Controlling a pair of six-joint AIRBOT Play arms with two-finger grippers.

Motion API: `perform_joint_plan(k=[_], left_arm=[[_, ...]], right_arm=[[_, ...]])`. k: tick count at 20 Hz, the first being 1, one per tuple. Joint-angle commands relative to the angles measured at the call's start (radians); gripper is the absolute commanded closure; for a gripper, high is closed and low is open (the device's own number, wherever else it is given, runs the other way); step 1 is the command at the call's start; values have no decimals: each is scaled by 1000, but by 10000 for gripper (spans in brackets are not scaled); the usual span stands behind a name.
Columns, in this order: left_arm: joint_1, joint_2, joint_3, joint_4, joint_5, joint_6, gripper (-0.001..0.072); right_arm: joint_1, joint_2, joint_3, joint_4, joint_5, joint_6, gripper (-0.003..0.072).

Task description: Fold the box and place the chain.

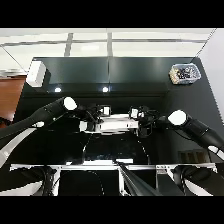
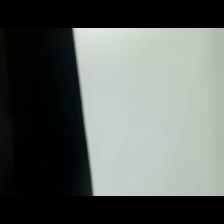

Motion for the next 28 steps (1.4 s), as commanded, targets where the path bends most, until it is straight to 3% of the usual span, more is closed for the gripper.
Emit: perform_joint_plan(k=[1,8,13,28], left_arm=[[-11,-1,8,1,-18,0,679],[-49,-12,16,2,40,3,678],[-48,-62,54,1,-20,0,677],[-48,-65,60,1,-21,0,678]], right_arm=[[-3,-23,1,91,20,-105,-21],[-89,-23,1,66,113,-119,-21],[-96,-50,1,56,116,-188,-21],[-96,-174,1,93,127,-290,-20]])
